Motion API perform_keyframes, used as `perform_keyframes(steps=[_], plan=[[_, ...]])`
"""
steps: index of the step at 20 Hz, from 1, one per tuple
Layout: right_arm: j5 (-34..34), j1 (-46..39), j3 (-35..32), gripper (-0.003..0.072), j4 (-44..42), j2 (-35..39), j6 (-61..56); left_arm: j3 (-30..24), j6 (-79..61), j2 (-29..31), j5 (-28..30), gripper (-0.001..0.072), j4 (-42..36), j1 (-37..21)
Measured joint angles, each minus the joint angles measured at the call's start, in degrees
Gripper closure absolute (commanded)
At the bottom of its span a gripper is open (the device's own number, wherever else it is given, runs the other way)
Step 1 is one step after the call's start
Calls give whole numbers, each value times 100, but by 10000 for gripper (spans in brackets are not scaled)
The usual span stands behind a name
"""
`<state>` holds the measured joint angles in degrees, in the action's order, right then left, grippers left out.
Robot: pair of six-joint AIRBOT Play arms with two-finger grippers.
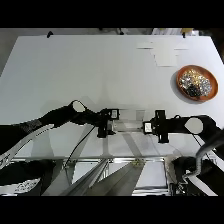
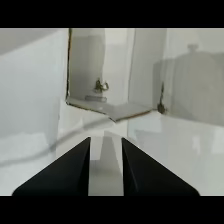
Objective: Fold the box and place the chain.
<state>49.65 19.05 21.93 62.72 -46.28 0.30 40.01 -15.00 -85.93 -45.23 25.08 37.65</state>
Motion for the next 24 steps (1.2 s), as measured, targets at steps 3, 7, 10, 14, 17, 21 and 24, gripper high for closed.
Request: perform_keyframes(steps=[3,7,10,14,17,21,24], plan=[[-94,0,-2,537,-323,-289,267,0,0,0,0,540,0,0],[-234,0,-2,584,-684,-509,413,0,0,0,0,540,0,0],[-341,0,-2,587,-1043,-566,581,0,0,0,0,540,0,0],[-400,0,-7,586,-1488,-590,866,0,0,0,0,540,0,0],[-457,0,-42,422,-1659,-597,964,0,2,0,0,540,0,0],[-542,0,-142,341,-1738,-597,1005,0,2,0,0,540,0,0],[-562,0,-170,344,-1744,-597,1005,0,2,0,0,540,0,0]])
